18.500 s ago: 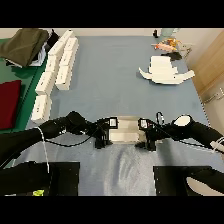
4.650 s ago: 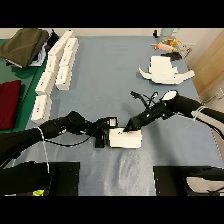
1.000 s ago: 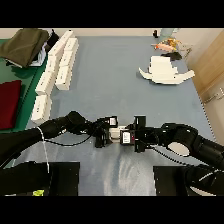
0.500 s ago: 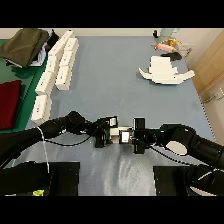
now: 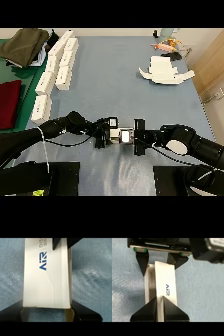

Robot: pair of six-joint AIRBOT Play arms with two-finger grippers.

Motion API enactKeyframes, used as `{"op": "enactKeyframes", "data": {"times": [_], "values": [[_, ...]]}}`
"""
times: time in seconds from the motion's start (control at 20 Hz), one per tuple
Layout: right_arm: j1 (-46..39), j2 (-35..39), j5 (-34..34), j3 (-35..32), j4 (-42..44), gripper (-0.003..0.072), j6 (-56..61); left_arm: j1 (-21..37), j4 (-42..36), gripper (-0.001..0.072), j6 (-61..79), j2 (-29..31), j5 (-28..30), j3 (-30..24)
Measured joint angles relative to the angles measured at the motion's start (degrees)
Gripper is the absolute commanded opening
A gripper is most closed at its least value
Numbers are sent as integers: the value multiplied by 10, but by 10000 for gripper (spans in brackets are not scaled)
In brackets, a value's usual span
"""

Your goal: Fold the box.

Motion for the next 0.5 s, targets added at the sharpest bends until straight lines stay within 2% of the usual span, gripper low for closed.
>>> {"op": "enactKeyframes", "data": {"times": [0.05, 0.1, 0.15, 0.5], "values": [[0, 0, 1, 0, 2, 117, 0, 0, 0, 509, 0, 0, 0, 0], [0, 0, 3, 0, 5, 241, 0, 0, 0, 509, 0, 0, 0, 0], [0, 0, 5, 0, 9, 302, 0, 0, 0, 509, 0, 0, 0, 0], [1, 0, 7, 5, 14, 287, 0, 0, -1, 509, -2, 0, 2, 0]]}}
